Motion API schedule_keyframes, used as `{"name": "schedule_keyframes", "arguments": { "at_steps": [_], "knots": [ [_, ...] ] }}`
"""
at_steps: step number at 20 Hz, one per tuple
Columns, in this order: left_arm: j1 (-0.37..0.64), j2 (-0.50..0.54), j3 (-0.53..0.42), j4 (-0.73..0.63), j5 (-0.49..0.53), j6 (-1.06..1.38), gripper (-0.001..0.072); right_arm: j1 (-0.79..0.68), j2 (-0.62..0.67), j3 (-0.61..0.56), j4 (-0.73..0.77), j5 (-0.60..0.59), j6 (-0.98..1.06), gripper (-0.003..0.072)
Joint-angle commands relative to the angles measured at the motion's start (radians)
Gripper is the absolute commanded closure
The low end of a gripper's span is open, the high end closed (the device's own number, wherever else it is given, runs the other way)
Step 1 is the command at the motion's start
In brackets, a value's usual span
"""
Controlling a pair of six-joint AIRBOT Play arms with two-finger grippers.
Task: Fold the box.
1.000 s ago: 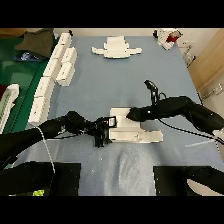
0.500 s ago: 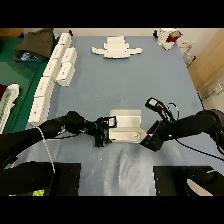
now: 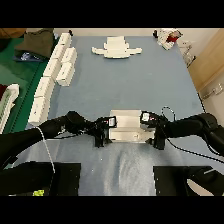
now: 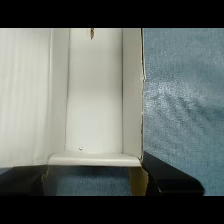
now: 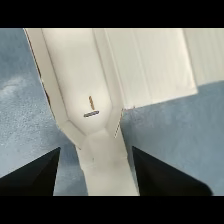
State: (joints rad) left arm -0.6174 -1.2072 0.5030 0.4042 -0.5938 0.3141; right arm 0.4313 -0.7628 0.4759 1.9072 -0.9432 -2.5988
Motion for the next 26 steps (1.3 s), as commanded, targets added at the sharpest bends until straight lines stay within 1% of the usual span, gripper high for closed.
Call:
{"name": "schedule_keyframes", "arguments": {
  "at_steps": [1,3,4,5,6,7,8,9,10,14,17,22,23,25,26],
  "knots": [
    [0.001,0.0,0.001,0.0,0.0,0.0,0.0248,0.001,-0.063,-0.005,0.023,0.098,-0.13,0.0027],
    [0.001,0.0,0.001,0.0,0.0,0.0,0.0248,0.001,-0.079,-0.005,0.072,0.098,-0.157,0.0034],
    [0.001,0.0,0.001,0.0,0.0,0.0,0.0248,0.001,-0.08,-0.006,0.087,0.097,-0.171,0.0052],
    [0.001,0.0,0.001,0.0,0.0,0.0,0.0248,0.001,-0.079,-0.005,0.092,0.091,-0.171,0.0228],
    [0.001,0.0,0.001,0.0,0.0,0.0,0.0248,0.001,-0.08,-0.005,0.093,0.084,-0.17,0.0351],
    [0.001,0.0,0.001,0.0,0.0,0.0,0.0248,0.002,-0.08,-0.006,0.1,0.077,-0.17,0.0446],
    [0.001,0.0,0.001,0.0,0.0,0.0,0.0248,0.002,-0.08,-0.006,0.113,0.075,-0.171,0.0509],
    [0.001,0.0,0.001,0.0,0.0,0.0,0.0248,0.002,-0.08,-0.006,0.126,0.076,-0.171,0.0538],
    [0.001,0.0,0.001,0.0,0.0,0.0,0.0248,0.008,-0.08,-0.006,0.125,0.079,-0.171,0.0548],
    [0.001,0.0,0.001,0.0,0.0,0.0,0.0248,0.045,-0.081,-0.006,0.133,0.109,-0.17,0.0548],
    [0.001,0.0,0.001,0.0,0.0,0.0,0.0248,0.066,-0.11,-0.005,0.136,0.137,-0.171,0.0548],
    [0.001,0.0,0.001,0.0,0.0,0.0,0.0248,0.076,-0.132,-0.005,0.183,0.176,-0.232,0.0544],
    [0.001,0.0,0.001,0.0,0.0,0.0,0.0248,0.076,-0.135,-0.005,0.185,0.181,-0.238,0.0508],
    [0.001,0.0,0.001,0.0,0.0,0.0,0.0248,0.076,-0.148,-0.005,0.188,0.187,-0.238,0.0168],
    [0.001,0.0,0.001,0.0,0.0,0.0,0.0248,0.076,-0.153,-0.006,0.188,0.187,-0.238,0.0087]
  ]
}}
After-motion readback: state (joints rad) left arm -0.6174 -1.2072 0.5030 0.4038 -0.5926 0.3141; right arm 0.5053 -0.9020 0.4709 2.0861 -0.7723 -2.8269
